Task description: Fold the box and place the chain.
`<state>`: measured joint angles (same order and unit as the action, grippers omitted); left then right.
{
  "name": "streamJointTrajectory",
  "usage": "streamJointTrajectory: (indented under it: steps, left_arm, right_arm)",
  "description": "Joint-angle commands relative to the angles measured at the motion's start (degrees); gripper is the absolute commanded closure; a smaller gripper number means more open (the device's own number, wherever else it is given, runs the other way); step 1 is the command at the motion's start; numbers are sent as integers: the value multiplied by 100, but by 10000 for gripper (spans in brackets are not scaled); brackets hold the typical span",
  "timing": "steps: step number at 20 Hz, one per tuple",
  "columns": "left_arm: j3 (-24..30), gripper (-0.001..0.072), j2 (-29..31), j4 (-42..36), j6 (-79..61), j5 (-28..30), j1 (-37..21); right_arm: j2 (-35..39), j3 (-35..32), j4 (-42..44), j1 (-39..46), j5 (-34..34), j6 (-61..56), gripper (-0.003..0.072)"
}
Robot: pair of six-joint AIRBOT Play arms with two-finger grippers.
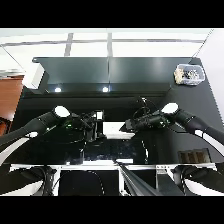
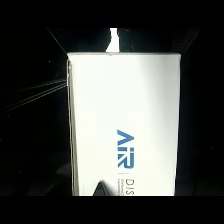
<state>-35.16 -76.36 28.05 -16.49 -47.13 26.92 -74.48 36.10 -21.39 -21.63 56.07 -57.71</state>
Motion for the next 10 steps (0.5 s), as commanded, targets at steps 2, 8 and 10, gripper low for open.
streamJointTrajectory:
  steps: [2, 8, 10]
  left_arm:
    - [-2, 374, -2, -2, 0, -2, 2]
    - [-4, 367, 76, -4, 4, 116, -2]
    - [-4, 175, 157, -24, 46, 282, 2]
  right_arm:
    - [-9, 2, -26, -2, -138, 33, 672]
    - [610, 608, -730, 664, 1108, 219, 672]
    - [1130, 769, -955, 1281, 1357, 170, 672]
